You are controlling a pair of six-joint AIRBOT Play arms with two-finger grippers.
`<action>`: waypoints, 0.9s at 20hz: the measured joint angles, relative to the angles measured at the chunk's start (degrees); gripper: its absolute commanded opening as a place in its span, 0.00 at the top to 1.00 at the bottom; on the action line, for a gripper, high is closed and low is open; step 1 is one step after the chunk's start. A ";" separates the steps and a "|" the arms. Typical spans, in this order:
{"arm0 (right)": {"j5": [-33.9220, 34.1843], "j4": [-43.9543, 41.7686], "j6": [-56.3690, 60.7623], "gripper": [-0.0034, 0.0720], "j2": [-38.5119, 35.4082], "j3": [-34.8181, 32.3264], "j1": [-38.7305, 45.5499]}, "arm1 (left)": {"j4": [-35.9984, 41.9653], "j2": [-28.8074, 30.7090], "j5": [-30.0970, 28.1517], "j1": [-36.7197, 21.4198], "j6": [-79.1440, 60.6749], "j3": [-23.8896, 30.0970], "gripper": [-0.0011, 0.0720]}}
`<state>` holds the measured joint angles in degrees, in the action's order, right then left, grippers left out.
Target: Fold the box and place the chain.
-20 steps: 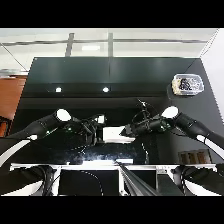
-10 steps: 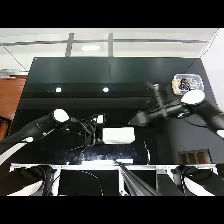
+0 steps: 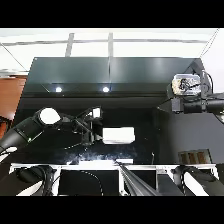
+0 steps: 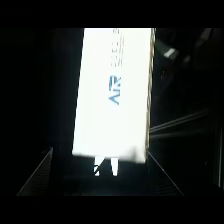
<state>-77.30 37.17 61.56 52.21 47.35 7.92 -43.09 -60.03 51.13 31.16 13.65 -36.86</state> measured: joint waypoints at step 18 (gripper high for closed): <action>8.35 3.82 -0.68 0.92 -0.63 0.07 1.81 | 3.58 -14.73 -4.42 9.38 8.81 -10.10 0.02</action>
<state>-68.95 40.99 60.88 51.57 47.42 9.74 -39.51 -74.76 46.72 40.53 22.46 -46.96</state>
